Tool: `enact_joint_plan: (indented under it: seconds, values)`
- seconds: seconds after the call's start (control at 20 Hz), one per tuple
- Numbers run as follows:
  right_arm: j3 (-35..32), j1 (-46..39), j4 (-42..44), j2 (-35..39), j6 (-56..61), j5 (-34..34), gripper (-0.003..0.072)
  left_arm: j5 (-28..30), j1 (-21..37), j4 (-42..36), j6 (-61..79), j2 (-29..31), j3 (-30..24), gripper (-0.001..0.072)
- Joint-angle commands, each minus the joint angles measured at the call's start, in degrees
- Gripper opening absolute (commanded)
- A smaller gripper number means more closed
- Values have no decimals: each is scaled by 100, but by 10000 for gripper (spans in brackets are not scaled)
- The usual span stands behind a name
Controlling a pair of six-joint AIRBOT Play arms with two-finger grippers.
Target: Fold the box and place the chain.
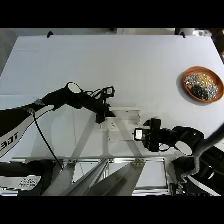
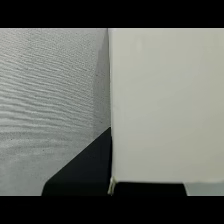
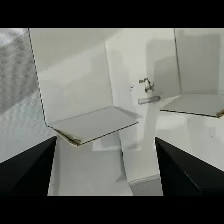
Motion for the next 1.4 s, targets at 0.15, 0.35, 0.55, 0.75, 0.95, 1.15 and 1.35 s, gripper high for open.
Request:
enact_joint_plan:
  seconds: [0.15,0.35,0.55,0.75,0.95,1.15,1.35]
  values:
    - [-17,7,439,-175,-11,-363,696,2,-4,2,0,-2,0,13]
    - [-17,4,669,-175,-4,-367,695,2,-2,2,0,-2,0,13]
    - [-13,4,820,-153,-7,-413,695,2,-4,2,0,-2,0,13]
    - [4,4,887,48,-173,-520,695,2,-4,2,0,-2,0,13]
    - [4,-332,973,238,-308,-472,695,0,-4,2,0,-2,0,13]
    - [7,-748,1073,271,-743,-490,694,2,-2,2,0,-2,0,13]
    - [4,-1023,1781,238,-2234,-533,694,2,-4,2,0,-2,0,13]
